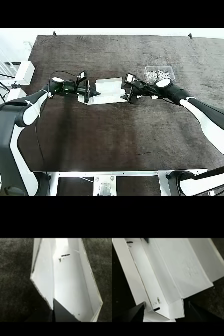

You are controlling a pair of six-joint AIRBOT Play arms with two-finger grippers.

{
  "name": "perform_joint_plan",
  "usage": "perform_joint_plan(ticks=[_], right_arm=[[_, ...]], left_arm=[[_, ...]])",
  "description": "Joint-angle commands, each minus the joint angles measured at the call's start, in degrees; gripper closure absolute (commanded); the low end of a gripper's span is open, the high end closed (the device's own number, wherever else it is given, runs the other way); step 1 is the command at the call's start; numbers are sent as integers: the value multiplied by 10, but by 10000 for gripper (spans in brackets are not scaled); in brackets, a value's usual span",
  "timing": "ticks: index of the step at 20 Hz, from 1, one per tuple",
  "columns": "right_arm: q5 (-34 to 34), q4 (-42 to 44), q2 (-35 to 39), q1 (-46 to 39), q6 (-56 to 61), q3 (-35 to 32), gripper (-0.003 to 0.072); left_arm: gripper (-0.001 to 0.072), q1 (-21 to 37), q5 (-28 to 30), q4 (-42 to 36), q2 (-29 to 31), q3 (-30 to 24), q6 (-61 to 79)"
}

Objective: Fold the box and place the chain.

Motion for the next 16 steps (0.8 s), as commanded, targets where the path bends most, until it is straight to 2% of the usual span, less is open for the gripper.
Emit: perform_joint_plan(ticks=[1, 11, 16], right_arm=[[80, 0, -28, -22, 1, 38, 69], [212, -9, -123, -51, 1, 149, 69], [259, -23, -159, -51, 19, 176, 69]], left_arm=[[690, 0, 0, 0, 0, 0, 0], [690, 0, 0, 0, 0, 0, 0], [690, 0, 0, 0, 0, 0, 0]])
